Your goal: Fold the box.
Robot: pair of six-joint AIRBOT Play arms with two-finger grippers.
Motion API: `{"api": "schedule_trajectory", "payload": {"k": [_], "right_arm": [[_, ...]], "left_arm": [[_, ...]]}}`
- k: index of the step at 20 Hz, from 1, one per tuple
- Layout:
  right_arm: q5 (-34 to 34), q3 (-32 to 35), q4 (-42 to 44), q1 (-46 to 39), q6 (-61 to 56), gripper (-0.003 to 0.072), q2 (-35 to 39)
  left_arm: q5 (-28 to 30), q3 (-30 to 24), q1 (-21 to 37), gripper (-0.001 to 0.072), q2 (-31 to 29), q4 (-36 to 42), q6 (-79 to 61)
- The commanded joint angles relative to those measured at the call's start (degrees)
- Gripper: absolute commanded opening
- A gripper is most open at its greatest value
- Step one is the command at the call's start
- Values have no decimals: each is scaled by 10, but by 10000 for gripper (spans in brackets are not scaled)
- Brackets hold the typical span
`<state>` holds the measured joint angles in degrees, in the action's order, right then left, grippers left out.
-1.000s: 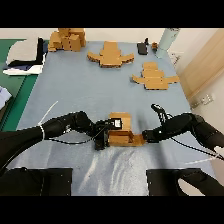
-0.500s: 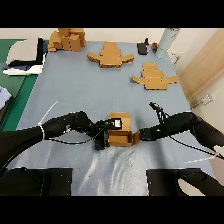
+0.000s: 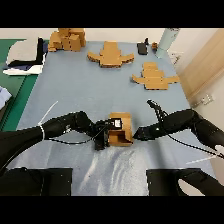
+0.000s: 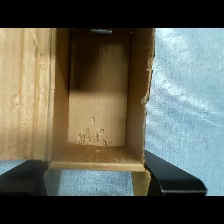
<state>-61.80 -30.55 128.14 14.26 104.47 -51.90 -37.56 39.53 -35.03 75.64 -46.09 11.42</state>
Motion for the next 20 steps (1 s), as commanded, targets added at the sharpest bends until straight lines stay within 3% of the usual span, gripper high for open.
{"api": "schedule_trajectory", "payload": {"k": [1,5,8,13,16,20], "right_arm": [[14,-1,5,28,1,490,-6],[57,-1,2,50,-26,491,-19],[77,-5,-34,79,-115,490,-24],[107,-48,-251,203,-430,490,-24],[62,-92,-386,287,-633,490,-50],[5,-152,-419,348,-733,479,-143]], "left_arm": [[0,0,0,427,0,0,0],[0,0,0,427,0,0,0],[0,0,0,427,0,0,0],[0,0,0,427,0,0,0],[0,0,0,427,0,0,0],[0,0,0,427,0,0,0]]}}
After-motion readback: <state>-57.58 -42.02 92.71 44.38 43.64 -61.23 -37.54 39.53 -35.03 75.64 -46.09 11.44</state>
